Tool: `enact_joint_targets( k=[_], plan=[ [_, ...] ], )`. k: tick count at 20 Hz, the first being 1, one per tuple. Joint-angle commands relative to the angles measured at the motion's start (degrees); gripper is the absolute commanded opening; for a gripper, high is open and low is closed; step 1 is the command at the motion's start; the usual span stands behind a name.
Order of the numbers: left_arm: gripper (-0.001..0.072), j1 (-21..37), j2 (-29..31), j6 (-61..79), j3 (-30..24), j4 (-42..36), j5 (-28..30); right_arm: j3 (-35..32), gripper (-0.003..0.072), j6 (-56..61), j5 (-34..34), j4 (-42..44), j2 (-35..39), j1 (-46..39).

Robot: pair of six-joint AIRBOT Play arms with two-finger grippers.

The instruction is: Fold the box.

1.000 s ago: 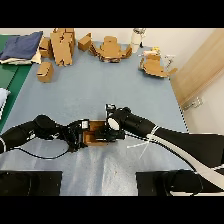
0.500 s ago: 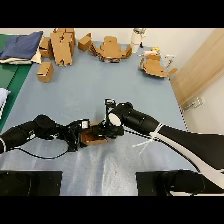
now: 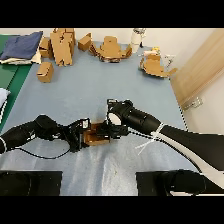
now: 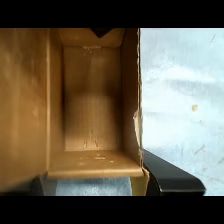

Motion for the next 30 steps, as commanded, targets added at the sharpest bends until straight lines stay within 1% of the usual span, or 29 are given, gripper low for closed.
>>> enact_joint_targets(
  k=[1, 3, 6, 10, 14, 15, 16, 17, 18, 20, 21, 23, 29, 30],
  plan=[
    [0.0470, 0.1, 0.0, 0.1, 0.0, 0.7, 0.3, -0.8, 0.0142, 0.2, 0.9, -1.4, -0.2, 0.0],
    [0.0470, 0.1, 0.0, 0.1, 0.0, 0.7, 0.3, -2.0, 0.0142, 0.2, -0.6, -1.2, -0.8, 0.2],
    [0.0470, 0.1, 0.0, 0.1, 0.0, 0.7, 0.3, -2.1, 0.0141, 0.2, -2.5, -1.1, -1.1, 0.2],
    [0.0470, 0.1, 0.0, 0.1, 0.0, 0.7, 0.3, -2.1, 0.0144, 0.2, -3.3, -1.0, -1.1, 0.2],
    [0.0470, 0.1, 0.0, 0.1, 0.0, 0.7, 0.3, -2.1, 0.0147, 0.2, -8.9, 1.6, -1.3, 0.9],
    [0.0469, 0.1, 0.0, 0.1, 0.0, 0.7, 0.3, -2.1, 0.0178, 0.2, -9.1, 2.5, -1.3, 0.9],
    [0.0466, 0.1, 0.0, 0.1, 0.0, 0.7, 0.2, -2.1, 0.0262, 0.2, -8.9, 3.1, -1.3, 0.9],
    [0.0329, 0.1, 0.0, 0.1, 0.0, 0.7, 0.2, -2.1, 0.0311, 0.2, -8.9, 3.1, -1.3, 0.9],
    [0.0234, 0.1, 0.0, 0.1, 0.0, 0.9, 0.1, -2.1, 0.0311, 0.2, -8.7, 3.1, -1.3, 0.9],
    [0.0237, 0.1, 0.0, 0.1, 0.0, 1.2, 0.1, -2.1, 0.0311, 0.2, -8.2, 3.3, -1.3, 0.8],
    [0.0254, 0.1, 0.0, 0.1, 0.0, 1.6, 0.1, -2.1, 0.0311, 0.2, -7.6, 3.5, -1.3, 0.8],
    [0.0254, 0.1, 0.0, 0.1, 0.0, 1.9, 0.1, -1.8, 0.0311, 0.2, -4.7, 3.5, -0.8, 0.8],
    [0.0254, 0.1, -0.2, 0.0, 0.0, 2.9, 0.2, -1.8, 0.0311, 1.6, -3.1, 3.3, 7.1, 0.8],
    [0.0254, 0.1, -0.2, 0.0, 0.0, 3.3, 0.2, -1.8, 0.0311, 2.5, -1.4, 2.1, 8.4, 0.8]
  ],
)
